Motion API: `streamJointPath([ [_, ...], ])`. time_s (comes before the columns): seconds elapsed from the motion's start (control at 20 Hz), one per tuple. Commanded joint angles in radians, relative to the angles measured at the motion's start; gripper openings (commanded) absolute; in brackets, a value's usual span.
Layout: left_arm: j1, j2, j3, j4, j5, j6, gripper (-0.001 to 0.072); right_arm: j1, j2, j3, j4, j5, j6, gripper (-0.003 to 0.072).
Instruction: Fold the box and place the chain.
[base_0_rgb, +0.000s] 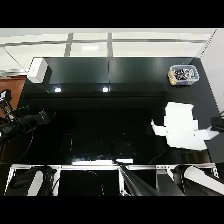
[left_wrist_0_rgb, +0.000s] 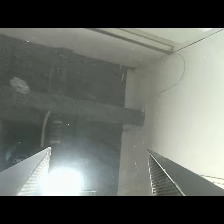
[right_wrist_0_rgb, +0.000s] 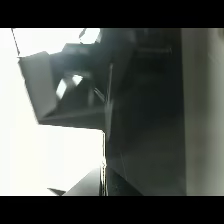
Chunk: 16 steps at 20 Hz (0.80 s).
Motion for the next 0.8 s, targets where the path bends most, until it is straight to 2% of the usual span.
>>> streamJointPath([
  [0.0,0.000,-0.001,0.000,-0.001,-0.014,0.009,0.0716,0.105,0.111,-0.003,0.260,-0.027,-0.008,0.0013],
  [0.15,0.000,-0.001,0.000,-0.002,-0.045,0.011,0.0715,0.237,0.219,-0.035,0.483,-0.051,-0.024,0.0013],
  [0.25,-0.011,-0.001,0.000,-0.004,-0.043,0.011,0.0714,0.327,0.263,-0.102,0.603,-0.078,-0.038,0.0012],
  [0.3,-0.025,-0.003,0.000,-0.012,-0.034,0.012,0.0714,0.374,0.281,-0.155,0.665,-0.128,-0.059,0.0013],
  [0.45,-0.116,-0.054,0.000,-0.102,0.002,0.058,0.0714,0.549,0.294,-0.346,0.937,-0.389,-0.170,0.0013],
  [0.55,-0.199,-0.140,0.012,-0.208,0.024,0.128,0.0708,0.676,0.290,-0.441,1.021,-0.589,-0.206,0.0013],
  [0.6,-0.237,-0.204,0.033,-0.248,0.025,0.151,0.0701,0.727,0.286,-0.469,1.020,-0.646,-0.206,0.0012],
  [0.75,-0.304,-0.447,0.166,-0.301,-0.015,0.184,0.0695,0.824,0.267,-0.507,1.020,-0.673,-0.205,0.0013],
])
